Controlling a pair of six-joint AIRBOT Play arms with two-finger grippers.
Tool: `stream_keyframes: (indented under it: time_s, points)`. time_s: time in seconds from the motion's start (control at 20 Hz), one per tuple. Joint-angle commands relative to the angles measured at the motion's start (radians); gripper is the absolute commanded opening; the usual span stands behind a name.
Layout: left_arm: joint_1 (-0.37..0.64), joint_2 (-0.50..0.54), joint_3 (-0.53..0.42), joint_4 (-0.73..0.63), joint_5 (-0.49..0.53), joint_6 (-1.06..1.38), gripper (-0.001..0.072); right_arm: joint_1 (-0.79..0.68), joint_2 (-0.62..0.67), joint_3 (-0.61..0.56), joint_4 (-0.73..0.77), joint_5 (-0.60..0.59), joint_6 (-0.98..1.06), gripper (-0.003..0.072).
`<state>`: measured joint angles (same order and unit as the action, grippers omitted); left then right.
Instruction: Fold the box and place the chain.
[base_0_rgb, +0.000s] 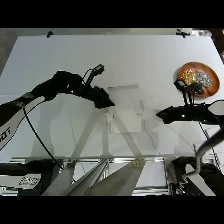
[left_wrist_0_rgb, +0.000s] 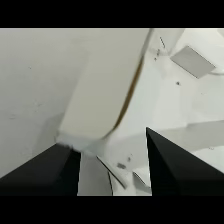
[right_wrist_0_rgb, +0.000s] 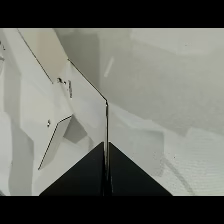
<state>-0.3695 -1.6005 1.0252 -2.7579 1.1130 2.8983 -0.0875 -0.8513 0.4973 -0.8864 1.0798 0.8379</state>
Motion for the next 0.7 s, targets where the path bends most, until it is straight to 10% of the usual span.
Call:
stream_keyframes:
  time_s: [0.0,0.5,0.65]
  points:
    - [-0.008,-0.014,0.002,-0.032,-0.026,0.041,0.0415,0.001,0.001,0.0,0.0,0.016,0.0,0.0012]
    - [-0.093,-0.074,0.002,-0.056,0.052,0.06,0.0389,0.001,0.001,0.0,0.0,0.032,0.0,0.0012]
    - [-0.11,-0.075,0.002,-0.055,0.04,0.06,0.0183,0.001,0.001,0.0,0.0,0.032,0.0,0.0012]
